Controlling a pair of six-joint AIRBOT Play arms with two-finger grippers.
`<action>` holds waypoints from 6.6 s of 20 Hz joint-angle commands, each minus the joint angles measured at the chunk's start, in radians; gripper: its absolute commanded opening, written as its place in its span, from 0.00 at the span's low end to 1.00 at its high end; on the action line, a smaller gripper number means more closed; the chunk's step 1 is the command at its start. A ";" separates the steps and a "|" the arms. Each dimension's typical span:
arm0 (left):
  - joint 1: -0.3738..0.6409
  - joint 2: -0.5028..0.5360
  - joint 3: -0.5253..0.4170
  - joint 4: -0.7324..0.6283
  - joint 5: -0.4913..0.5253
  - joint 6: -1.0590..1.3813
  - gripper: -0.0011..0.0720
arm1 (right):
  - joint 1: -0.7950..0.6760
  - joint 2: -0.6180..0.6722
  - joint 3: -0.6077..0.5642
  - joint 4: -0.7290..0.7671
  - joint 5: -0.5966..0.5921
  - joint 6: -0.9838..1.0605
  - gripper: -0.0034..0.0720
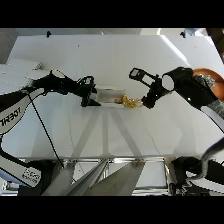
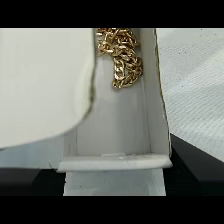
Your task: Fold the box and place the chain.
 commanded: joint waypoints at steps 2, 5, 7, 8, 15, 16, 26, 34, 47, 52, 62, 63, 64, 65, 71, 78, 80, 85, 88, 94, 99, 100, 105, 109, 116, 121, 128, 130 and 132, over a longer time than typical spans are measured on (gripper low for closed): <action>0.001 0.000 0.000 0.000 0.000 0.000 0.69 | -0.040 -0.051 -0.045 0.161 -0.171 -0.171 0.77; 0.001 0.000 0.000 0.000 0.000 0.000 0.69 | -0.039 -0.131 -0.045 0.208 -0.165 -0.245 0.77; 0.001 0.000 0.000 0.000 0.000 0.000 0.69 | -0.039 -0.177 -0.045 0.211 -0.165 -0.257 0.76; 0.001 0.000 0.000 0.000 0.000 0.000 0.69 | -0.039 -0.195 -0.045 0.210 -0.166 -0.258 0.75; 0.001 0.000 0.000 0.000 0.000 0.000 0.69 | -0.039 -0.243 -0.045 0.210 -0.148 -0.246 0.06; 0.001 0.000 0.000 0.000 0.000 0.000 0.69 | -0.039 -0.235 -0.045 0.210 -0.136 -0.244 0.06; 0.001 0.000 0.000 0.000 0.000 0.000 0.69 | -0.039 -0.017 -0.045 0.521 -0.175 -0.198 0.06; 0.001 0.000 0.000 0.000 0.000 0.000 0.69 | -0.036 -0.011 -0.044 1.122 -0.230 -0.465 0.06; 0.001 0.000 0.000 0.000 0.000 0.000 0.69 | 0.043 -0.020 -0.044 0.978 -0.287 -0.489 0.49; 0.001 0.000 0.000 0.000 0.000 0.000 0.69 | 0.021 0.044 -0.044 0.744 -0.186 -0.439 0.49; 0.001 0.000 0.000 0.000 0.000 0.000 0.69 | -0.099 -0.030 -0.045 0.412 -0.057 -0.430 0.65; 0.001 0.000 0.000 0.000 0.000 0.000 0.69 | -0.099 -0.061 -0.045 0.412 -0.073 -0.435 0.67; 0.001 0.000 0.000 0.000 0.000 0.000 0.69 | -0.099 -0.093 -0.045 0.413 -0.093 -0.443 0.68; 0.001 0.000 0.000 0.000 0.000 0.000 0.69 | -0.098 -0.128 -0.045 0.415 -0.118 -0.447 0.68; 0.001 0.000 0.000 0.000 0.000 0.000 0.69 | -0.057 -0.211 -0.045 0.431 -0.219 -0.521 0.83; 0.001 0.000 0.000 0.000 0.000 0.000 0.69 | -0.011 -0.255 -0.045 0.431 -0.278 -0.506 0.06; 0.001 0.000 0.000 0.000 0.000 0.000 0.69 | -0.011 -0.242 -0.045 0.431 -0.250 -0.467 0.06; 0.001 0.000 0.000 0.000 0.000 0.000 0.69 | -0.011 -0.133 -0.044 0.439 -0.240 -0.372 0.06; 0.001 0.000 0.000 0.000 0.000 0.000 0.69 | -0.011 -0.053 -0.044 0.524 -0.266 -0.373 0.06; 0.001 0.000 0.000 0.000 0.000 0.000 0.69 | -0.011 -0.013 -0.030 0.953 -0.284 -0.524 0.06; 0.001 0.000 0.000 0.000 0.000 0.000 0.69 | -0.007 -0.024 -0.030 1.010 -0.311 -0.568 0.06; 0.001 0.000 0.000 0.000 0.000 0.000 0.69 | 0.001 -0.025 -0.030 1.003 -0.310 -0.568 0.06; 0.001 0.000 0.000 0.000 0.000 0.000 0.69 | 0.039 -0.025 -0.030 1.003 -0.312 -0.573 0.60; 0.001 0.000 0.000 0.000 0.000 0.000 0.69 | 0.036 -0.013 -0.030 0.870 -0.314 -0.561 0.59; 0.001 0.000 0.000 0.000 0.000 0.000 0.69 | -0.101 0.016 -0.030 0.377 -0.198 -0.164 0.59; 0.001 0.000 0.000 0.000 0.000 0.000 0.69 | -0.239 0.015 -0.030 0.098 -0.105 0.119 0.60; 0.001 0.000 0.000 0.000 0.000 0.000 0.69 | -0.262 -0.058 -0.031 -0.010 -0.106 0.283 0.68; 0.001 0.000 0.000 0.000 0.000 0.000 0.69 | -0.262 -0.112 -0.031 -0.011 -0.116 0.345 0.68; 0.001 0.000 0.000 0.000 0.000 0.000 0.69 | -0.260 -0.154 -0.031 -0.007 -0.156 0.411 0.68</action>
